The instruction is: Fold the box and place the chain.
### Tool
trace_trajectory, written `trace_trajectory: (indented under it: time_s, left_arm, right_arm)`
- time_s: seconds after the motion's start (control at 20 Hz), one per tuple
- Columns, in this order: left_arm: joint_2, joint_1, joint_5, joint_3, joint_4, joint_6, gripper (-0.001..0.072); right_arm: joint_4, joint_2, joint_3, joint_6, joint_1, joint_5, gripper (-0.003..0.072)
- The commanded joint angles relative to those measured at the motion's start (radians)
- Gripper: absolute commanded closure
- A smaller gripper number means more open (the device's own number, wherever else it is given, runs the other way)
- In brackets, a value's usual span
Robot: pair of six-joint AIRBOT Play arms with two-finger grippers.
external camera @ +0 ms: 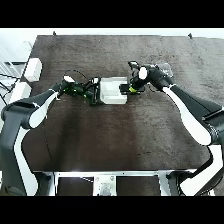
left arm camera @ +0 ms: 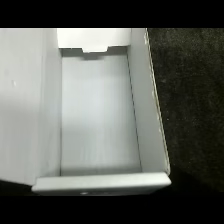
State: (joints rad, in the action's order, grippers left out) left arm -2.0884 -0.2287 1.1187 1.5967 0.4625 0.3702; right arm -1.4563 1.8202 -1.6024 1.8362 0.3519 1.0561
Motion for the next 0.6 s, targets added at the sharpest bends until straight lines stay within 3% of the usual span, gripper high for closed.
trace_trajectory:
  time_s: [0.0,0.35,0.55]
  left_arm:
    - [0.0,0.001,0.0,0.0,0.0,0.001,0.0291]
    - [0.0,0.001,0.0,0.0,0.0,0.001,0.029]
    - [0.0,0.001,0.0,0.0,0.0,0.001,0.0291]
  right_arm:
    - [-0.036,0.052,-0.09,0.043,0.007,0.122,0.0192]
    - [-0.083,0.101,-0.145,0.077,0.035,0.185,0.0221]
    - [-0.109,0.109,-0.164,0.102,0.052,0.187,0.0326]
